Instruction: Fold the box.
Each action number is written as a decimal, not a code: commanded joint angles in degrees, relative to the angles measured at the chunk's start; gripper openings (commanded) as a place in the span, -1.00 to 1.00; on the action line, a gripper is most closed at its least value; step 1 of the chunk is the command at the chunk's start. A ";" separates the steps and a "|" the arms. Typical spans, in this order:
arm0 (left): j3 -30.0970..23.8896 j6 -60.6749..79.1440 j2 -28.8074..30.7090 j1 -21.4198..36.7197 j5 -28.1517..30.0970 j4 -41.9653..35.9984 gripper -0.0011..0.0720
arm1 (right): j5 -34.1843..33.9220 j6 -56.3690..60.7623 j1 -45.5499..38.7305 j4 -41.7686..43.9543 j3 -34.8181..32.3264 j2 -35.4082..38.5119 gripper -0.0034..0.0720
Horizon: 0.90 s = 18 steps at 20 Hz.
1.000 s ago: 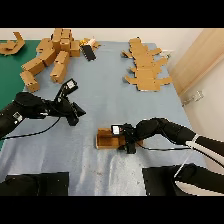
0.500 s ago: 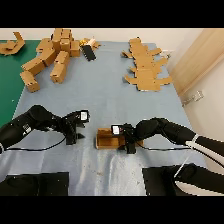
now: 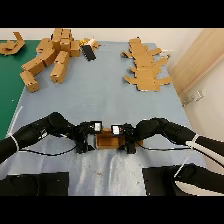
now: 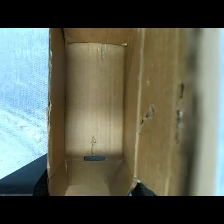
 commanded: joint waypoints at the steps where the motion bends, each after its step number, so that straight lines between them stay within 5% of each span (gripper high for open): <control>1: -0.04 -2.86 -0.59 -2.12 2.89 -1.86 0.93 | 0.00 0.02 0.02 0.00 0.04 -0.02 0.41; 18: -0.02 -2.78 -3.43 -5.35 5.51 -3.45 0.93 | 0.00 0.00 0.02 0.02 0.04 -0.02 0.41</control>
